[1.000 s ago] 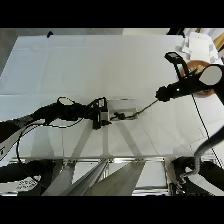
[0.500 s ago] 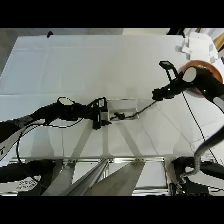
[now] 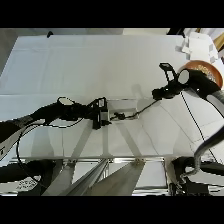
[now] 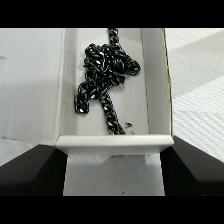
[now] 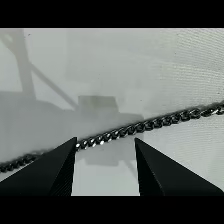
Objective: Fold the box and place the chain.
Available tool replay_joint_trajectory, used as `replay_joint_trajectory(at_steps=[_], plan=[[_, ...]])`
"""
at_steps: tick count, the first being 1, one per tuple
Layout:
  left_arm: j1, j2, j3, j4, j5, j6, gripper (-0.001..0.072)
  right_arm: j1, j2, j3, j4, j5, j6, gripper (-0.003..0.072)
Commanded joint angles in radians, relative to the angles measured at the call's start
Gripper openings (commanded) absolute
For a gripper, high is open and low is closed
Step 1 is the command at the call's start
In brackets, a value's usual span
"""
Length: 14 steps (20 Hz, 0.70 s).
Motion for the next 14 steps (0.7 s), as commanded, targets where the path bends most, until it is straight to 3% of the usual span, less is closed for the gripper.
replay_joint_trajectory(at_steps=[1,14], plan=[[0.000,0.000,0.000,0.000,0.000,0.000,0.0137,0.000,-0.034,0.000,-0.009,-0.015,0.024,0.0403],[0.000,0.000,0.000,0.000,0.000,0.000,0.0137,0.000,-0.037,0.000,-0.026,0.039,0.023,0.0403]])
